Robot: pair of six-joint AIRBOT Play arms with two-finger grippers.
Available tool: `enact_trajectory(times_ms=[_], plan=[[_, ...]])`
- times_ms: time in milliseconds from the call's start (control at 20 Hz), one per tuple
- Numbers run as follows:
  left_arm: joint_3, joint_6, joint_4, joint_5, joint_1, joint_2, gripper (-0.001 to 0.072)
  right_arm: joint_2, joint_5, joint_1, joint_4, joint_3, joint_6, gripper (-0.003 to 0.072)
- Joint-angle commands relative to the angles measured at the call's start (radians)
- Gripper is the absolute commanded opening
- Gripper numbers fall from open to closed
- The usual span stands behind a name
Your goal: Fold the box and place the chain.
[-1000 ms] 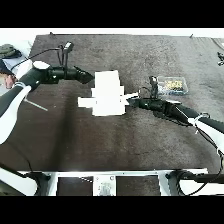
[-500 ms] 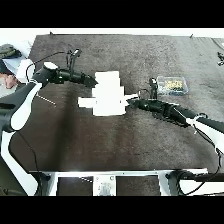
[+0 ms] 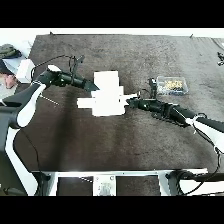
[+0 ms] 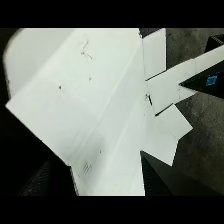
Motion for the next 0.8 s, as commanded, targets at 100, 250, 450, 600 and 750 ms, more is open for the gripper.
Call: enact_trajectory(times_ms=[100, 250, 450, 600, 750], plan=[[0.003, 0.006, -0.031, -0.067, 0.001, -0.02, 0.0514, -0.001, 0.001, 0.0, 0.001, 0.0, -0.008, -0.0008], [0.003, 0.008, -0.036, -0.069, -0.014, -0.02, 0.051, -0.001, 0.001, 0.001, 0.001, 0.0, -0.008, -0.0008], [0.003, 0.008, -0.028, -0.053, -0.028, -0.02, 0.0469, -0.001, 0.0, 0.0, -0.002, 0.0, -0.02, -0.0008], [0.003, 0.008, -0.021, -0.059, -0.028, -0.02, 0.0346, -0.001, 0.0, -0.003, -0.003, 0.0, -0.02, -0.0008], [0.003, 0.008, -0.021, -0.044, -0.028, -0.02, 0.016, -0.001, 0.0, -0.003, -0.011, -0.001, -0.02, -0.0007]])
